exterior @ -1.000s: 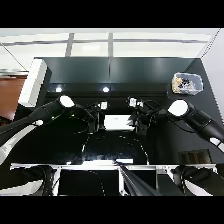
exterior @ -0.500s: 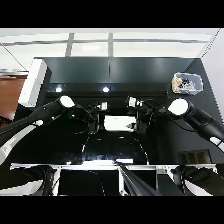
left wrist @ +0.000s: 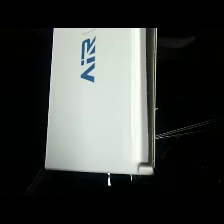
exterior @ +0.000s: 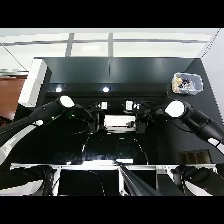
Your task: Fold the box and place the chain.
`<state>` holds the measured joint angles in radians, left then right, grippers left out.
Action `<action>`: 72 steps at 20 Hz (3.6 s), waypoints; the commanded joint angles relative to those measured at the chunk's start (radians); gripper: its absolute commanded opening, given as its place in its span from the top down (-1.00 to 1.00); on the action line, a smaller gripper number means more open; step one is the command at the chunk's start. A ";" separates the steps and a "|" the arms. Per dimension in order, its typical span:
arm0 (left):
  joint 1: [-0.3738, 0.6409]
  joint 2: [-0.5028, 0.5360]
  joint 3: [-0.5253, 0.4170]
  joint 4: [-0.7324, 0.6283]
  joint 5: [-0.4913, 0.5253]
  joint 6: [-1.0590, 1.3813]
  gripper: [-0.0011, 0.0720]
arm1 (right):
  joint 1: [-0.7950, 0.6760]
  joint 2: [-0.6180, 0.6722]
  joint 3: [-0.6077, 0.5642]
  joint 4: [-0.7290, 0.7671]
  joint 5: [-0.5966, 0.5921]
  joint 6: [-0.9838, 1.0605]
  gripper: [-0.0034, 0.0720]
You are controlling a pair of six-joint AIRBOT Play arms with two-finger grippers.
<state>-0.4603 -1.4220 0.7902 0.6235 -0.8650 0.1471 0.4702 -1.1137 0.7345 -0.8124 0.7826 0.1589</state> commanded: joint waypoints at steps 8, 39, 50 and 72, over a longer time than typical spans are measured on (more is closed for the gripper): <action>0.000 0.000 0.001 0.000 -0.003 0.003 -0.49 | 0.006 -0.014 0.000 -0.008 0.037 0.054 -0.01; 0.000 0.000 0.001 0.001 -0.003 0.002 -0.49 | 0.021 0.011 -0.002 -0.009 0.048 0.120 -0.01; 0.000 0.000 0.001 0.001 -0.001 0.003 -0.49 | -0.192 0.117 -0.024 0.022 0.293 0.743 0.85; 0.000 0.000 0.001 0.000 0.001 0.003 -0.49 | -0.150 -0.169 -0.167 0.661 0.130 0.737 0.85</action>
<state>-0.4603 -1.4220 0.7902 0.6239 -0.8635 0.1505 0.3153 -1.2778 0.5682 -0.1097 0.9497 0.8810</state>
